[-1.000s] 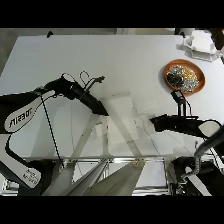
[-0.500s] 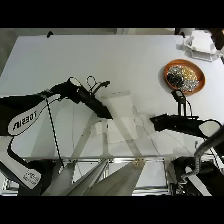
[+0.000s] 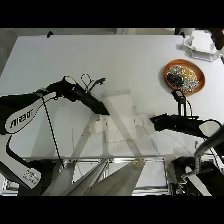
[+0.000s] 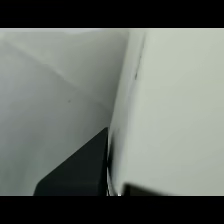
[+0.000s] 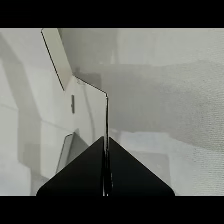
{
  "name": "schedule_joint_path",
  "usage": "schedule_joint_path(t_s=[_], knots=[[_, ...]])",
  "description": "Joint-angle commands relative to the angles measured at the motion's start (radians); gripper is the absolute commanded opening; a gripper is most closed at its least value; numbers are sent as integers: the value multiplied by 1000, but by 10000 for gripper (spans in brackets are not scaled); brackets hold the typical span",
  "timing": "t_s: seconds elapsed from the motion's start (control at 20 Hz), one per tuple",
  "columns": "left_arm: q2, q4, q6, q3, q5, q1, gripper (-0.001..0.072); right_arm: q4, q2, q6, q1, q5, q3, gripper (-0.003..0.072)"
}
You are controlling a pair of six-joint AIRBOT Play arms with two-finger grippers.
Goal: Fold the box and place the chain.
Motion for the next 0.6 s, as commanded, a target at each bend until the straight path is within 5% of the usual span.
schedule_joint_path(t_s=[0.0,0.45,0.55], knots=[[1,-56,41,0,-11,-8,78,0,1,0,1,1,0,13],[0,-53,42,0,5,-21,93,0,1,0,1,2,0,13],[0,-53,42,0,12,-21,142,0,1,0,1,2,0,13]])
